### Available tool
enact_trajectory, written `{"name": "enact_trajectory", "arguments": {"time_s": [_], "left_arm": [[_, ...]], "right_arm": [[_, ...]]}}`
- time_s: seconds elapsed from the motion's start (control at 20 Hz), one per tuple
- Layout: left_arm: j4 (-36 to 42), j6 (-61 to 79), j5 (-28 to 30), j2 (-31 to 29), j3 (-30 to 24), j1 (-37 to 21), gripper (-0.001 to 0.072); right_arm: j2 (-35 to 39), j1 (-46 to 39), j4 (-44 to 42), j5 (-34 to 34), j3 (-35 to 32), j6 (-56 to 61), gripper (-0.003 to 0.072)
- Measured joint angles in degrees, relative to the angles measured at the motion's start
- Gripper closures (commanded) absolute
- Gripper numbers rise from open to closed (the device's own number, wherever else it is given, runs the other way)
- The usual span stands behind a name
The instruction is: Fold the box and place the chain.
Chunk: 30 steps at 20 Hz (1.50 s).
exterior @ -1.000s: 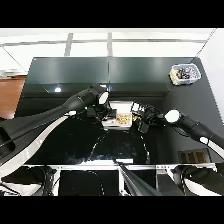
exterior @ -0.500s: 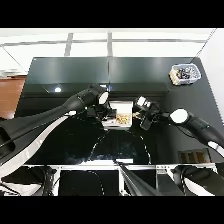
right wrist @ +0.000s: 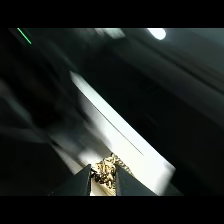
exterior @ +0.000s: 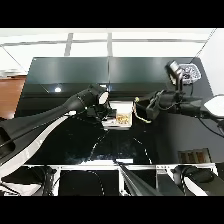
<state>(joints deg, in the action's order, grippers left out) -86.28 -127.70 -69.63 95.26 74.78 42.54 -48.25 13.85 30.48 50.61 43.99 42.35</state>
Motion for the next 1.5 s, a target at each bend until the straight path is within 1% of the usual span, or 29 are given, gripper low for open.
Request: {"name": "enact_trajectory", "arguments": {"time_s": [0.1,0.2,0.5,0.6,0.7,0.75,1.05,1.15,1.35,1.5], "left_arm": [[0.0,0.0,0.0,0.0,0.0,0.0,0.0681],[0.0,0.0,0.0,0.0,0.0,0.0,0.0681],[0.02,0.0,0.02,0.0,0.0,0.0,0.0681],[0.02,0.0,0.0,0.0,0.0,0.0,0.0681],[0.02,0.0,0.0,0.0,0.0,0.0,0.0681],[0.02,0.0,0.02,0.0,0.0,0.0,0.0681],[0.0,-0.02,0.02,0.0,0.0,0.0,0.0681],[0.02,-0.02,0.02,0.0,0.0,0.0,0.0681],[0.02,-0.02,0.02,0.0,0.0,0.0,0.0681],[0.02,-0.02,0.04,0.0,0.0,0.0,0.0681]], "right_arm": [[0.35,-0.07,-6.75,0.35,1.84,0.63,0.0679],[0.52,-0.11,-11.52,0.52,2.82,0.81,0.0679],[0.7,-0.11,-20.83,0.61,3.76,0.37,0.0679],[0.61,-0.11,-22.27,0.59,3.8,-0.31,0.0673],[0.39,0.24,-22.34,0.68,3.8,-0.31,0.0674],[0.15,0.7,-20.92,0.55,3.69,-0.22,0.0673],[-4.2,3.78,-6.84,-0.59,0.2,7.87,0.0666],[-6.56,4.79,-4.5,-1.2,-1.18,9.57,0.0362],[-9.09,4.42,-1.2,-2.45,-2.27,10.99,0.0368],[-9.62,0.26,1.46,-0.48,-2.45,11.39,0.0368]]}}
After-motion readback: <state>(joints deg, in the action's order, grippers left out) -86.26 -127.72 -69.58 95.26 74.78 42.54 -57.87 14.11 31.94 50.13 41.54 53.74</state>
